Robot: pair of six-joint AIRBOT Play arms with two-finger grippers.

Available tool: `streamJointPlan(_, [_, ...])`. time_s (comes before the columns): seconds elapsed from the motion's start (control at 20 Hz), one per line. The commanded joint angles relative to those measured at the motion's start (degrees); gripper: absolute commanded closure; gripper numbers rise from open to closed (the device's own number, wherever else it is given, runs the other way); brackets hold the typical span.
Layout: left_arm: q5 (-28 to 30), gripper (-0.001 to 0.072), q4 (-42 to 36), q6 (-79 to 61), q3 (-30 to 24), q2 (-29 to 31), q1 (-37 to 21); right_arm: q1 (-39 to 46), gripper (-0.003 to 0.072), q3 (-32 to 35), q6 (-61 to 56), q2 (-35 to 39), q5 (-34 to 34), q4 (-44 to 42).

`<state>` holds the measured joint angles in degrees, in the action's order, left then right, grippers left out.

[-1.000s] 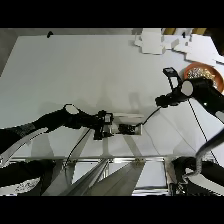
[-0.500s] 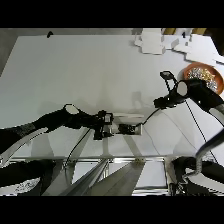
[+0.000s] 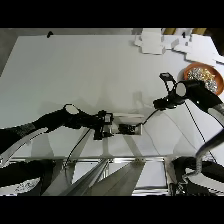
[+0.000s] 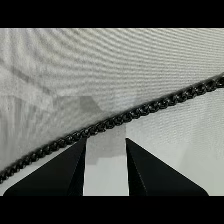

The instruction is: Fold the box and place the chain.

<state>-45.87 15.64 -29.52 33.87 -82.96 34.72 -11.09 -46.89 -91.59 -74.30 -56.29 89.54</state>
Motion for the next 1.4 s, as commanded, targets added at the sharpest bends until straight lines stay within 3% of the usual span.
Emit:
streamJointPlan(0.0, [0.0,0.0501,0.02,-0.02,0.02,0.0,0.0,0.02,0.0404,0.07,-0.2,-0.15,1.51,0.0])
streamJointPlan(0.45, [0.0,0.0501,0.02,-0.02,0.02,0.0,0.0,0.02,0.0414,0.07,-1.6,-4.63,-0.66,0.0])
streamJointPlan(0.65, [0.0,0.0501,0.0,-0.02,0.02,0.0,0.0,0.02,0.0534,0.04,-1.55,-4.61,-0.39,0.02])
streamJointPlan(0.75, [0.0,0.0501,0.02,-0.02,0.02,0.0,0.0,0.02,0.0666,0.04,-1.31,-3.98,-0.46,0.02])
streamJointPlan(1.1, [-0.02,0.0501,0.02,-0.02,0.02,0.0,0.0,0.02,0.0666,0.04,1.64,8.76,-4.22,-0.52])
streamJointPlan(1.35, [0.0,0.0501,0.02,-0.02,0.02,0.0,0.0,-0.04,0.0666,0.04,7.43,22.05,-11.58,-9.88])
